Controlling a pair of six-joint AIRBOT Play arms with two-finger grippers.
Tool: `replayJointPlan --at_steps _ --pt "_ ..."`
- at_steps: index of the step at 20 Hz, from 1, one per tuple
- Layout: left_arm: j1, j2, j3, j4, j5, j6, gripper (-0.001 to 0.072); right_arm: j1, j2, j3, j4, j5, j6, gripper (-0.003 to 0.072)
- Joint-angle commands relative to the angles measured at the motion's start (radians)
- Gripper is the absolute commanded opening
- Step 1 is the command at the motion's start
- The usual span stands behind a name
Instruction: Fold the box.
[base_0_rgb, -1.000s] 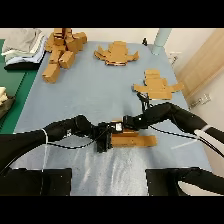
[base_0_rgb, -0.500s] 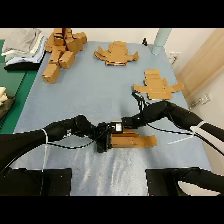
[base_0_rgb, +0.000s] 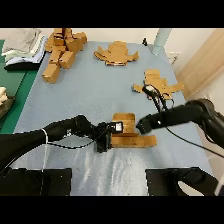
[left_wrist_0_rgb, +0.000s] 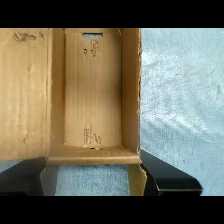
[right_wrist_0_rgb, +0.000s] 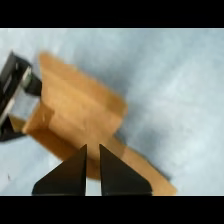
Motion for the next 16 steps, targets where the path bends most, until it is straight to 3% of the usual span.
replayJointPlan --at_steps 1,2,3,4,7,10,13,16 --pt "0.001 0.0 0.001 0.0 0.0 0.0 0.0521 0.014 0.152 -0.104 -0.041 -0.156 -0.176 0.0209" --pt "0.001 0.0 0.001 0.0 0.0 0.0 0.0521 0.018 0.178 -0.151 -0.044 -0.153 -0.237 0.0469" --pt "0.001 0.0 0.001 0.0 0.0 0.0 0.0522 0.018 0.19 -0.193 -0.053 -0.134 -0.314 0.0614" --pt "0.001 0.0 0.001 0.0 0.0 0.0 0.0521 0.018 0.191 -0.231 -0.077 -0.097 -0.398 0.0669" --pt "0.001 0.0 0.001 0.0 0.0 0.0 0.0521 0.018 0.156 -0.29 -0.175 0.089 -0.563 0.0669" --pt "0.001 0.0 0.001 0.0 0.0 0.0 0.0521 0.018 0.083 -0.291 -0.169 0.255 -0.686 0.0669" --pt "0.001 0.0 0.001 0.0 0.0 0.0 0.0522 0.02 0.022 -0.291 -0.052 0.277 -0.792 0.0668" --pt "0.001 0.0 0.001 0.0 0.0 0.0 0.0522 0.074 0.014 -0.291 -0.043 0.277 -0.814 0.0651"
